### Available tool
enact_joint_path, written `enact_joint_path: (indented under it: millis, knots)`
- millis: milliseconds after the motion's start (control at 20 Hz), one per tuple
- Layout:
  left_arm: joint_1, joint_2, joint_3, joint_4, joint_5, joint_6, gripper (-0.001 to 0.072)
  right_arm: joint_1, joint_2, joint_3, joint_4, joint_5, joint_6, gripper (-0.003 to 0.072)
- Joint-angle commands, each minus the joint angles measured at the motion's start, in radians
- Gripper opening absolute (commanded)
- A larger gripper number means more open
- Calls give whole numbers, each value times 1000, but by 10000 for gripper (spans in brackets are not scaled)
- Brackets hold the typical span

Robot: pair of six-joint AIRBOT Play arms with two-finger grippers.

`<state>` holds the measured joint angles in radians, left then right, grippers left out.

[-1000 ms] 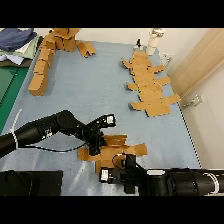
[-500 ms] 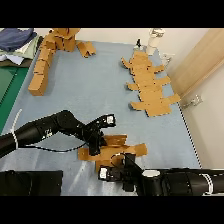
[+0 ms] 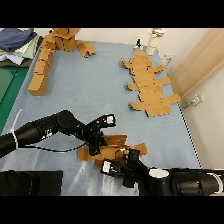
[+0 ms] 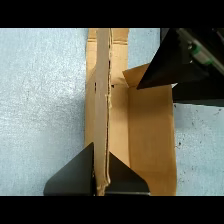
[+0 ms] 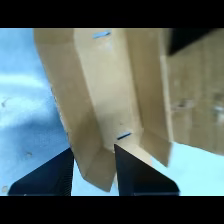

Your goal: Fold the box.

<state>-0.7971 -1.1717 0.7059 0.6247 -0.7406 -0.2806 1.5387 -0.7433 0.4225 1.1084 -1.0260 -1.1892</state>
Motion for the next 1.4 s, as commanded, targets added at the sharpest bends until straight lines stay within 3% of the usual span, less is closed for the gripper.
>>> enact_joint_path:
  millis: [0, 300, 350, 400, 450, 750, 1000, 1150, 1350]
  knots:
    - [-1, 0, 0, 0, 0, 0, 13, -5, 35, 2, -97, -14, 116, 375]
    - [-1, 0, 0, 0, 0, 0, 13, -14, 14, 2, -100, -23, 134, 382]
    - [-1, 0, 0, 0, 0, 0, 13, -14, 14, 2, -97, -23, 136, 449]
    - [-1, 0, 0, 0, 0, 0, 13, -14, 14, 2, -101, -39, 134, 606]
    - [-1, 0, 0, 0, 0, 0, 13, -14, 15, 2, -106, -61, 134, 715]
    - [-1, 0, 0, 0, 0, 0, 13, -14, 39, -36, -130, -69, 132, 715]
    - [-1, 0, 0, 0, 0, 0, 13, -14, 222, -98, -153, -61, 122, 715]
    - [-1, 0, 0, 0, 0, 0, 12, -52, 330, -177, -122, 73, 17, 715]
    - [-1, 0, 0, 0, 0, 0, 13, -175, 351, -220, -93, 191, -52, 715]
